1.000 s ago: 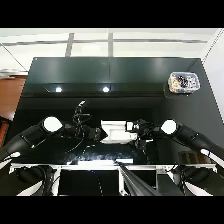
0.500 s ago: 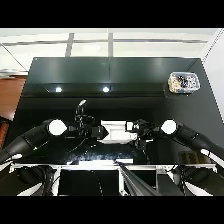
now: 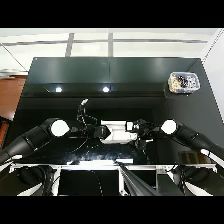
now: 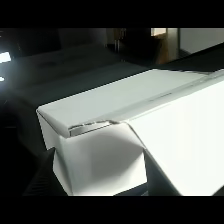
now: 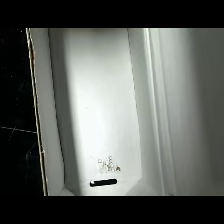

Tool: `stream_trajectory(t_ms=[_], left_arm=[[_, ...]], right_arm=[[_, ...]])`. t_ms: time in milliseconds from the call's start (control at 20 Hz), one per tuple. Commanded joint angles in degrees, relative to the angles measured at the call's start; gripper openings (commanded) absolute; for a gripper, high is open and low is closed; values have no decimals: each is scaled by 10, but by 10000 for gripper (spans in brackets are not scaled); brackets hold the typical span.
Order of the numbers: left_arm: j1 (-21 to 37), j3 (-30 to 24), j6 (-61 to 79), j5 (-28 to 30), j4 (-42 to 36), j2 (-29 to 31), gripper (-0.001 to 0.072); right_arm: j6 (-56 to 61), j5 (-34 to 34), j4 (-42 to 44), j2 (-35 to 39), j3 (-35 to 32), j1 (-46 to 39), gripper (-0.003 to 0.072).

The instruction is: Fold the box and place the chain.

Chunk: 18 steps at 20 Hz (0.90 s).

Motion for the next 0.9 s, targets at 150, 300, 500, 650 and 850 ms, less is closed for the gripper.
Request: stream_trajectory(t_ms=[150,300,500,650,850], left_arm=[[-1,1,-8,-8,13,-1,562],[-2,1,-8,-4,13,-11,498],[-12,1,-10,9,17,-25,498],[-21,1,-31,24,30,-32,498],[-22,1,-38,23,34,-47,498]], right_arm=[[0,0,0,0,0,0,306],[0,0,0,0,0,0,306],[0,0,0,0,0,0,306],[0,0,0,0,0,0,306],[0,0,0,0,0,1,306]])
